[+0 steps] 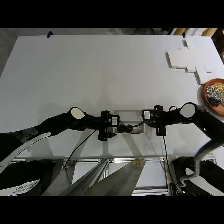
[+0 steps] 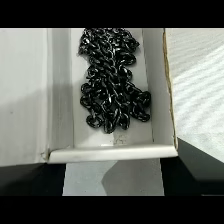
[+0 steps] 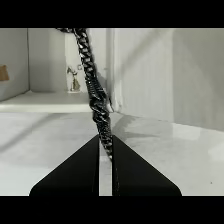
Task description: Fold the box and place the chain.
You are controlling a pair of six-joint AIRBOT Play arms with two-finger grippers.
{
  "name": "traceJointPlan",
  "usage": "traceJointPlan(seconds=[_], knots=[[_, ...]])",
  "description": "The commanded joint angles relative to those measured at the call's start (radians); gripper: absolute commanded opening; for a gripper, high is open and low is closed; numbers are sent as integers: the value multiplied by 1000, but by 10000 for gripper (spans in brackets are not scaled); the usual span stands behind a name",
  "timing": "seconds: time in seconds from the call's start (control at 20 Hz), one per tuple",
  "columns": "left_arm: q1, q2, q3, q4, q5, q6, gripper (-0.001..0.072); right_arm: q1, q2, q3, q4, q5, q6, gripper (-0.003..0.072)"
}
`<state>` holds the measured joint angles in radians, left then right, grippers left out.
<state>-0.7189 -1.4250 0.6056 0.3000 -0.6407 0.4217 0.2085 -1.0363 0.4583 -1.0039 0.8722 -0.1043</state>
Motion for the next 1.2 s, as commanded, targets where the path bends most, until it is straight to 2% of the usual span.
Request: traceJointPlan(seconds=[0.0, 0.15, 0.25, 0.4, 0.5, 0.65, 0.75, 0.85, 1.05, 1.15], knots=[[0, 1, 0, 0, 0, 0, 389, 0, 76, -15, 10, 28, 32, 37], [0, 1, 0, 0, 0, 0, 389, 0, 153, -60, 20, 12, 44, 34], [0, 1, 0, 0, 0, 0, 389, 0, 216, -71, -26, 82, 102, 17], [0, 1, 0, 0, 0, 0, 389, 0, 388, -71, -35, 146, 198, 18], [0, 1, 0, 0, 0, 0, 389, 0, 509, -72, 65, 192, 209, 17], [0, 1, 0, 0, 0, 0, 389, 0, 603, -72, 354, 188, 167, 17], [0, 1, 0, 0, 0, 0, 389, 0, 603, -72, 510, 175, 106, 17], [0, 1, 0, 0, 0, 0, 389, 0, 587, -72, 600, 160, 95, 17], [0, 1, 0, 0, 0, 0, 389, 42, 508, -72, 619, 148, 34, 17], [0, 1, 0, 0, 0, 0, 389, 113, 453, -72, 588, 51, 24, 18]])
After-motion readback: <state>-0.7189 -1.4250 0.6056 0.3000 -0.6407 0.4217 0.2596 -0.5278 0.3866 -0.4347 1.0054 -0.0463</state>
